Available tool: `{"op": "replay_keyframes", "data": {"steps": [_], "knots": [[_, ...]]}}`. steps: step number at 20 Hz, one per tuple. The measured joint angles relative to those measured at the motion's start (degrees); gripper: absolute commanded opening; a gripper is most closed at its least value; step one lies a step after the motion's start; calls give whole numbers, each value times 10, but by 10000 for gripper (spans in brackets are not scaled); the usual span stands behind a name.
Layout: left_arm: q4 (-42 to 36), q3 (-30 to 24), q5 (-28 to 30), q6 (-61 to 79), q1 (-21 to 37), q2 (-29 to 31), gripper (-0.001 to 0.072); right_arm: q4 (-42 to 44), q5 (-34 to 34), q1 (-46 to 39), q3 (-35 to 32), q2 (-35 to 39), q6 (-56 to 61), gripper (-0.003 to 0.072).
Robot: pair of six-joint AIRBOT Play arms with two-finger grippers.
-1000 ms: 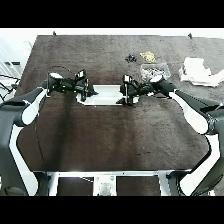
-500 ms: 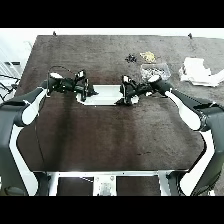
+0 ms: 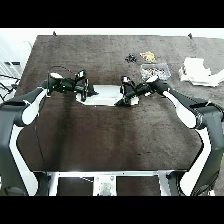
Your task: Fold the box and place the chain.
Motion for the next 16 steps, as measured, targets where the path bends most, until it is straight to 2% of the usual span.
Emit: {"op": "replay_keyframes", "data": {"steps": [8,9,12,13,14,16], "knots": [[0,0,1,0,0,0,21,-5,14,0,39,-27,12,608],[0,0,1,0,0,0,21,-5,15,0,42,-28,15,576],[0,0,0,0,0,0,21,-5,18,0,47,-32,19,557],[0,0,0,0,0,0,21,-5,18,0,47,-32,20,520],[0,0,0,0,0,0,21,-4,19,0,48,-33,21,408],[0,0,0,0,0,0,21,-5,19,0,49,-34,22,388]]}}
